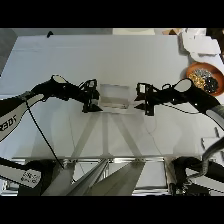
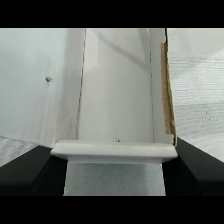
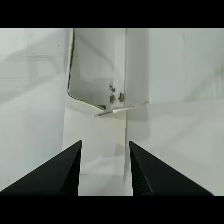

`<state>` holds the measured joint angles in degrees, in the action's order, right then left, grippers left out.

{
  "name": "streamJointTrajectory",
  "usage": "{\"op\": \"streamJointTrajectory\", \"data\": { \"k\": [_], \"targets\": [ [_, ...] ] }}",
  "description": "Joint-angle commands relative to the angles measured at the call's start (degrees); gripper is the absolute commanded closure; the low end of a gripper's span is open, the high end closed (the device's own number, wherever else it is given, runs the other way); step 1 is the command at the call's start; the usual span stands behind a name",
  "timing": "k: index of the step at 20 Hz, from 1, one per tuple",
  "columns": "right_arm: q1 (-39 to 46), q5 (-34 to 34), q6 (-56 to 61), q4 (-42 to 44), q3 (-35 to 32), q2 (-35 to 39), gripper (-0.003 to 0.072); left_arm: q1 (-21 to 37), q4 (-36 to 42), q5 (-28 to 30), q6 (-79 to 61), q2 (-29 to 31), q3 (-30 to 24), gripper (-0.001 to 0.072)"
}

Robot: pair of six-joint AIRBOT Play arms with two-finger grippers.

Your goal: Fold the box and place the chain.

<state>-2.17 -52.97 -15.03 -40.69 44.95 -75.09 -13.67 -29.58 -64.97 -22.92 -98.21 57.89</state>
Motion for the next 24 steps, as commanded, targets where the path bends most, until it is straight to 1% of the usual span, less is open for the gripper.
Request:
{"op": "streamJointTrajectory", "data": {
  "k": [1, 2, 4, 6, 8, 10, 14, 15, 16, 23, 24],
  "targets": [
    [-0.87, 0.39, -8.41, 4.79, -0.33, -2.51, 0.0351, 0.00, -0.02, 0.02, 0.00, -0.04, 0.00, 0.0365],
    [-1.60, 0.66, -8.68, 5.46, -0.33, -3.39, 0.0352, 0.00, -0.02, 0.02, 0.00, -0.04, 0.00, 0.0365],
    [-2.86, 2.67, -8.68, 6.67, -0.33, -4.90, 0.0396, 0.00, 0.00, 0.02, 0.00, -0.04, 0.00, 0.0365],
    [-3.54, 4.90, -8.66, 8.83, -0.33, -5.49, 0.0398, 0.00, -0.02, 0.02, 0.00, -0.04, 0.00, 0.0365],
    [-3.52, 4.98, -9.07, 11.02, -0.33, -5.53, 0.0403, 0.00, 0.00, 0.02, 0.00, -0.04, 0.00, 0.0365],
    [-3.54, 4.35, -9.07, 11.08, -0.33, -5.53, 0.0462, 0.00, 0.00, 0.02, 0.00, -0.04, 0.00, 0.0365],
    [-3.54, 3.91, -9.07, 11.08, -0.33, -5.53, 0.0475, 0.00, 0.00, 0.02, 0.00, -0.04, 0.00, 0.0365],
    [-3.54, 3.91, -9.05, 11.08, -0.33, -5.53, 0.0539, 0.00, 0.00, 0.02, 0.00, -0.04, 0.00, 0.0365],
    [-3.54, 3.89, -9.05, 11.10, -0.33, -5.53, 0.0574, 0.00, 0.00, 0.00, 0.00, -0.04, 0.00, 0.0365],
    [-3.54, 2.71, -9.01, 11.21, -0.33, -5.55, 0.0564, 0.00, -0.02, 0.02, 0.00, -0.04, 0.00, 0.0365],
    [-3.54, 2.80, -8.94, 11.23, -0.33, -5.60, 0.0500, 0.00, -0.02, 0.00, 0.00, -0.04, 0.00, 0.0365]
  ]
}}
